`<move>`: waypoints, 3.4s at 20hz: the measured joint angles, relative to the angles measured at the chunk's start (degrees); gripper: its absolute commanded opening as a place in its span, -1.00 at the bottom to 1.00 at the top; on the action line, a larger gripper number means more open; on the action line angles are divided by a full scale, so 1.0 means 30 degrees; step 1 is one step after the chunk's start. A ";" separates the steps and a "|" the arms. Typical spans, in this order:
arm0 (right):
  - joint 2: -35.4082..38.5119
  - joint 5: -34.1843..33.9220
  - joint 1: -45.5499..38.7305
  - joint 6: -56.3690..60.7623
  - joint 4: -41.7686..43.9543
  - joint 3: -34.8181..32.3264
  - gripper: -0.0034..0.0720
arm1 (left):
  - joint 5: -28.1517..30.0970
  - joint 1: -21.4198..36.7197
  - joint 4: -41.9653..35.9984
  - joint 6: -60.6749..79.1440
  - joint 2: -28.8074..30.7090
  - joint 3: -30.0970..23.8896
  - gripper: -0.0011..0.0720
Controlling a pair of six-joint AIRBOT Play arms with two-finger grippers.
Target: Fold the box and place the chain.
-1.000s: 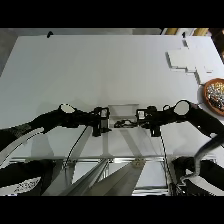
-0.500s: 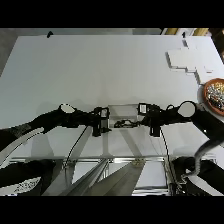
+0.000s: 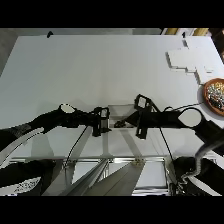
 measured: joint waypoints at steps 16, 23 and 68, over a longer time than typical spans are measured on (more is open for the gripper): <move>0.0466 -0.1632 -0.1916 -0.0277 -0.2616 0.0022 -0.33 | 0.0000 0.0000 0.0000 0.0000 0.0000 0.0007 -0.78; 0.0452 0.1661 -0.6368 -0.2120 -0.7045 -0.0874 -0.32 | 0.0000 0.0000 0.0000 0.0007 0.0000 0.0007 -0.78; 0.2375 -0.1020 -0.2769 -0.2244 0.4838 -0.1566 -0.87 | 0.0000 0.0000 0.0000 0.0000 0.0000 0.0007 -0.78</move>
